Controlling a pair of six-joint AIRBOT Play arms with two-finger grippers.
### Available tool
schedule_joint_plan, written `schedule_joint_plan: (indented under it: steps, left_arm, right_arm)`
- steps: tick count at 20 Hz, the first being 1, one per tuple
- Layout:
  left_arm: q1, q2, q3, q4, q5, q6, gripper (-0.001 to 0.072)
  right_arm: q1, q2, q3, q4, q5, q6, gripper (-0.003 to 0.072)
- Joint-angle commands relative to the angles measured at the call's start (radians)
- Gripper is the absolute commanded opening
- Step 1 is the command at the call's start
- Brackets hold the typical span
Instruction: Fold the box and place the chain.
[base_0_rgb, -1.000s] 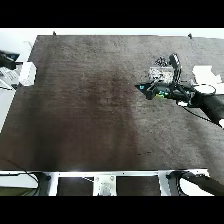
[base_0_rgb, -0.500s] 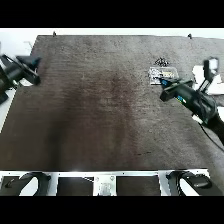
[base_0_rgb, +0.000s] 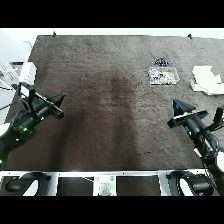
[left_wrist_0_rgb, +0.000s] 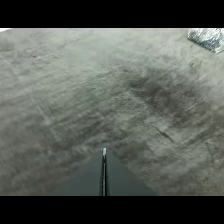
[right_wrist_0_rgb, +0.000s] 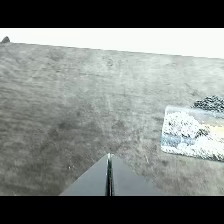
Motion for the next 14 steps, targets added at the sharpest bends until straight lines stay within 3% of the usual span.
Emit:
schedule_joint_plan:
  steps: [1,14]
  left_arm:
    - [-0.016,0.009,-0.038,-0.047,0.028,0.005,0.002]
    - [-0.016,0.009,-0.038,-0.047,0.016,-0.005,0.002]
  right_arm:
    - [0.0,0.08,-0.077,-0.002,-0.01,-0.002,0.001]
    - [0.0,0.079,-0.078,-0.002,-0.01,-0.002,0.001]
